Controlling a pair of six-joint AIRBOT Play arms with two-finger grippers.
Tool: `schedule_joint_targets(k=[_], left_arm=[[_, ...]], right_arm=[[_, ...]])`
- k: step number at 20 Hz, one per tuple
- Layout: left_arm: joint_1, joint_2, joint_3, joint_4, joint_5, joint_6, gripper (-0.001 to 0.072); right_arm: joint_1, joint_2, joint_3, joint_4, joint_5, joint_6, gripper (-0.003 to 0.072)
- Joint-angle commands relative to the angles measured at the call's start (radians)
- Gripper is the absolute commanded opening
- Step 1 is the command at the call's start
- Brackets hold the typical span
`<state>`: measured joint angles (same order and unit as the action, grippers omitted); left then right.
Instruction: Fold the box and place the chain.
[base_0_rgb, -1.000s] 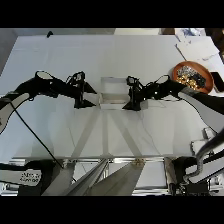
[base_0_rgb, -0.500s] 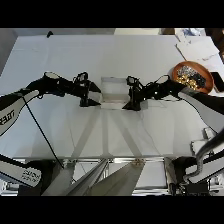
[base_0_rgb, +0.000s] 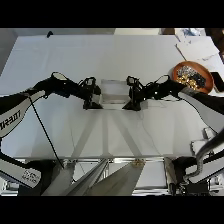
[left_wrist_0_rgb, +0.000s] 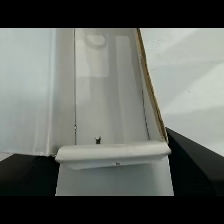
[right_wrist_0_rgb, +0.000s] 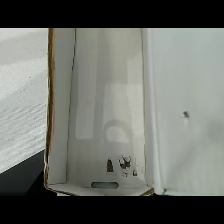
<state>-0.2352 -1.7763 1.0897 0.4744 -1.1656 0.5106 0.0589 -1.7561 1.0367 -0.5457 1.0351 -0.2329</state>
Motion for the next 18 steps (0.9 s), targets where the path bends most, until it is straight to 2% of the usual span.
schedule_joint_targets(k=[1,4,5,7,8,18], left_arm=[[-0.022,0.001,0.001,0.007,0.056,-0.031,0.0703],[-0.029,0.002,0.001,0.008,0.078,-0.047,0.0698],[-0.029,0.002,0.001,0.006,0.077,-0.047,0.0619],[-0.029,0.002,0.001,0.007,0.076,-0.047,0.0265],[-0.029,0.002,0.001,0.010,0.074,-0.046,0.0221],[-0.029,0.002,0.001,0.010,0.070,-0.044,0.0221]], right_arm=[[0.000,0.000,0.001,0.000,0.000,0.000,0.0403],[0.000,0.000,0.001,0.000,0.000,0.000,0.0403],[0.000,0.000,0.001,0.000,0.000,0.000,0.0403],[0.000,0.000,0.001,0.000,0.000,0.000,0.0403],[0.000,0.000,0.001,0.000,0.000,0.000,0.0403],[0.000,0.000,0.001,0.000,0.000,0.000,0.0403]])
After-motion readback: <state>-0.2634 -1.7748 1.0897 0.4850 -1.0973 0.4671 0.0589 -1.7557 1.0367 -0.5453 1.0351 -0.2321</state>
